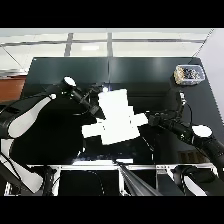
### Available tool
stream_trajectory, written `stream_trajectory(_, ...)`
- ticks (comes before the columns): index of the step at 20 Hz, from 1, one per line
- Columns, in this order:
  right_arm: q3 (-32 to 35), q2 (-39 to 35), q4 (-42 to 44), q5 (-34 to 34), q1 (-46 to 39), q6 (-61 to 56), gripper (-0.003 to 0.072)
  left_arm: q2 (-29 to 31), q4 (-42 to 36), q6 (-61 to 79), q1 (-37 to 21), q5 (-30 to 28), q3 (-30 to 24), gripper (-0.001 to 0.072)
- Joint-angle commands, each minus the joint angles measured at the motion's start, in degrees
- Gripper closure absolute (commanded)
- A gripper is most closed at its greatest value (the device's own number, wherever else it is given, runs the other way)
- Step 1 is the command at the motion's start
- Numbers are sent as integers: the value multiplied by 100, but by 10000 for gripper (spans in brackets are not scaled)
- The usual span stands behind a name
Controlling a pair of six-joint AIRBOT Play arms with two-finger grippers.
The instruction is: Fold the box and place the chain.
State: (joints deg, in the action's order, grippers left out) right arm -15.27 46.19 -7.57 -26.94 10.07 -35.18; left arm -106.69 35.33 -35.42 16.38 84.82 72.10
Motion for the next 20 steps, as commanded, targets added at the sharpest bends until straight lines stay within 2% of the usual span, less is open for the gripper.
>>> stream_trajectory(1,-2,-7,2,-13,4,-39,670,-13,-4,72,24,-55,61,682)
stream_trajectory(2,-4,-7,0,-13,4,-37,435,-9,-28,72,26,-31,63,683)
stream_trajectory(3,-13,-9,-37,-9,2,-35,56,9,0,46,28,-22,63,685)
stream_trajectory(4,-70,-9,-223,-17,-15,-39,19,59,44,11,26,-39,61,686)
stream_trajectory(7,-415,-9,-981,-160,-219,-35,20,490,70,-125,31,-323,55,688)
stream_trajectory(9,-817,-9,-2330,-953,-442,-35,20,1021,109,50,39,-557,-146,688)
stream_trajectory(11,-1270,-9,-3932,-1770,-483,-33,20,1746,59,535,105,-1390,-796,688)
stream_trajectory(13,-1528,-9,-4828,-2061,-483,-33,20,2457,260,1287,302,-2815,-1631,688)
stream_trajectory(15,-1545,-9,-4957,-2022,-483,-33,20,2855,1231,2470,634,-3609,-2127,687)
stream_trajectory(16,-1545,-9,-4784,-2026,-481,-35,20,2892,1419,2476,772,-3821,-2203,686)
stream_trajectory(20,-1543,-7,-3952,-2203,-420,37,20,2669,708,2903,1038,-3847,-2212,682)
